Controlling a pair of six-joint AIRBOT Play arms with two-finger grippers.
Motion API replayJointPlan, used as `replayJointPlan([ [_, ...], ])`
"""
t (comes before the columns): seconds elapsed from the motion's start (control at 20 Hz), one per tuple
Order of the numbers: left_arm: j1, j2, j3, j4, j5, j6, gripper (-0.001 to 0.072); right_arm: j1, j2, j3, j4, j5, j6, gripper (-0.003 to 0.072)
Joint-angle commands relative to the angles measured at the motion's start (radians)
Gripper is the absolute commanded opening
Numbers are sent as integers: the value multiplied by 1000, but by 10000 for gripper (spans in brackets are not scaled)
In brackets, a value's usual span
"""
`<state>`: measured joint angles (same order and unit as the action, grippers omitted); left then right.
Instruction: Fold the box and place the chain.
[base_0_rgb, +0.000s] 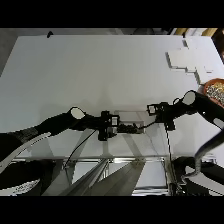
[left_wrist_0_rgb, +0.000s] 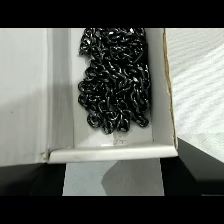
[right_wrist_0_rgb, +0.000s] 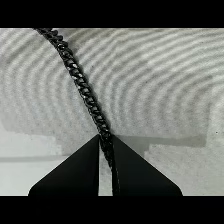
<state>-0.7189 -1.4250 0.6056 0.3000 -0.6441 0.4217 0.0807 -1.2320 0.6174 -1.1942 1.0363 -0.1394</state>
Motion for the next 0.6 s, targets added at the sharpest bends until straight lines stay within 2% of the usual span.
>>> replayJointPlan([
  [0.0,0,1,0,0,0,0,389,2,-14,-3,-2,11,3,35],
  [0.15,0,1,0,0,0,0,389,2,33,-3,-5,52,38,17],
  [0.3,0,1,0,0,0,0,389,2,160,-3,15,98,57,17],
  [0.55,0,1,0,0,0,0,389,14,393,-3,212,143,56,17],
])
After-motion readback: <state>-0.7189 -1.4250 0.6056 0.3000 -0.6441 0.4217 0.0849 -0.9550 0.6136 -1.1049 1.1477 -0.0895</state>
